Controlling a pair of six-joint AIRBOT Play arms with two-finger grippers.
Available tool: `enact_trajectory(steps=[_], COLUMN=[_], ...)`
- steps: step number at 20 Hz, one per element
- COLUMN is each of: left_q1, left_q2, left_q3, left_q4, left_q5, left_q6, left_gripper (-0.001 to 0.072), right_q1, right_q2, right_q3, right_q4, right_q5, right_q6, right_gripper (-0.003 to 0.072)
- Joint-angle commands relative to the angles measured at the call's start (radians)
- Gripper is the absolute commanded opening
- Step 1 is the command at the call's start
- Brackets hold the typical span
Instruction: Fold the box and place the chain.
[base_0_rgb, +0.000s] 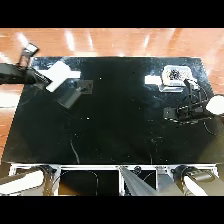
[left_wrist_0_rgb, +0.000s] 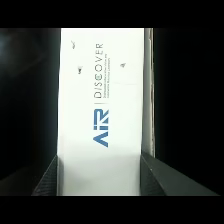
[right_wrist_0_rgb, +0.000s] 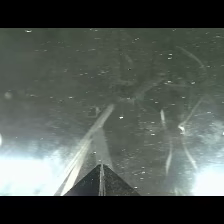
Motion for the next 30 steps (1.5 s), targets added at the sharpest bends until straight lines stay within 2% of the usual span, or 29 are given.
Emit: enact_trajectory(steps=[1,4,9,13,16,17,18,19,23,26,28,30], left_q1=[0.143,0.189,0.231,0.231,0.231,0.229,0.226,0.223,0.223,0.223,0.220,0.208], left_q2=[-0.176,-0.333,-0.504,-0.535,-0.545,-0.544,-0.544,-0.544,-0.544,-0.544,-0.544,-0.542], left_q3=[0.177,0.345,0.517,0.537,0.537,0.538,0.544,0.549,0.620,0.707,0.780,0.834], left_q4=[-0.009,-0.009,-0.013,-0.014,-0.014,-0.017,-0.017,-0.013,-0.014,-0.010,-0.026,-0.089], left_q5=[0.007,0.076,0.131,0.072,0.085,0.087,0.099,0.111,0.188,0.241,0.286,0.375], left_q6=[-0.150,-0.224,-0.234,-0.238,-0.262,-0.262,-0.265,-0.280,-0.311,-0.383,-0.512,-0.697], left_gripper=[0.0024,0.0024,0.0025,0.0025,0.0026,0.0086,0.0396,0.0624,0.0628,0.0628,0.0626,0.0621], right_q1=[0.000,0.000,0.000,0.000,0.000,0.000,0.000,0.000,0.000,0.000,0.000,0.000], right_q2=[0.001,0.001,0.000,0.001,0.000,0.001,0.000,0.001,0.001,0.001,0.001,0.000], right_q3=[0.000,0.000,0.000,0.000,0.000,0.000,0.000,0.000,0.000,0.000,0.000,0.021], right_q4=[0.044,0.051,0.054,0.054,0.054,0.054,0.054,0.054,0.054,0.054,0.048,0.026], right_q5=[-0.014,-0.031,-0.056,-0.058,-0.058,-0.058,-0.056,-0.055,-0.050,-0.048,-0.057,-0.101], right_q6=[0.000,0.000,0.000,0.033,0.034,0.034,0.034,0.034,0.034,0.034,0.010,-0.043], right_gripper=[0.0036,0.0036,0.0036,0.0036,0.0036,0.0036,0.0036,0.0036,0.0036,0.0036,0.0036,0.0036])
